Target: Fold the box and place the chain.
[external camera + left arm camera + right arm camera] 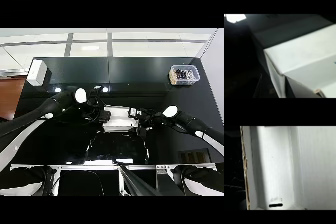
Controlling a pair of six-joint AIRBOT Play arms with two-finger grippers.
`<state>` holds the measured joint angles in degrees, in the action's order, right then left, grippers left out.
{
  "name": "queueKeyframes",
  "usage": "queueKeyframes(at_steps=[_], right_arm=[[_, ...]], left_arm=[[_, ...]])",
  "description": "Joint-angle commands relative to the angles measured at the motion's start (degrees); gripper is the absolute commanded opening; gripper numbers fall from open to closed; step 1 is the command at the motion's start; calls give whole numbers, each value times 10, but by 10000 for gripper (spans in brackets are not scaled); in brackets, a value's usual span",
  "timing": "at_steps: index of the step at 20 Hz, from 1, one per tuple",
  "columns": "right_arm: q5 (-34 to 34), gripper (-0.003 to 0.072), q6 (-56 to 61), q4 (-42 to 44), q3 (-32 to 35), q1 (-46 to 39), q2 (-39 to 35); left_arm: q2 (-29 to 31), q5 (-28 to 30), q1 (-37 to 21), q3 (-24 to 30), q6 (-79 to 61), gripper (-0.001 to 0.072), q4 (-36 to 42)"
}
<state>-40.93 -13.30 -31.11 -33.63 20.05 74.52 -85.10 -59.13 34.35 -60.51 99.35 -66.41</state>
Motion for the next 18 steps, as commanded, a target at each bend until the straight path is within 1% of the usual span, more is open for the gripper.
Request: queueKeyframes(at_steps=[1,4,7,8,11,15,18], right_arm=[[0,136,0,0,0,1,0],[0,136,0,0,0,1,0],[0,136,0,0,0,1,0],[0,136,0,0,0,1,0],[0,136,0,0,0,1,0],[0,136,0,0,0,1,0],[0,136,0,0,0,1,0]], left_arm=[[-2,5,41,-12,105,349,-120],[-14,-1,83,-37,162,349,-176],[-29,-5,107,-46,235,349,-194],[-38,-15,112,-50,253,349,-200],[-65,-46,117,-72,258,349,-203],[-68,-47,118,-85,276,348,-213],[-69,-49,119,-86,315,349,-222]])
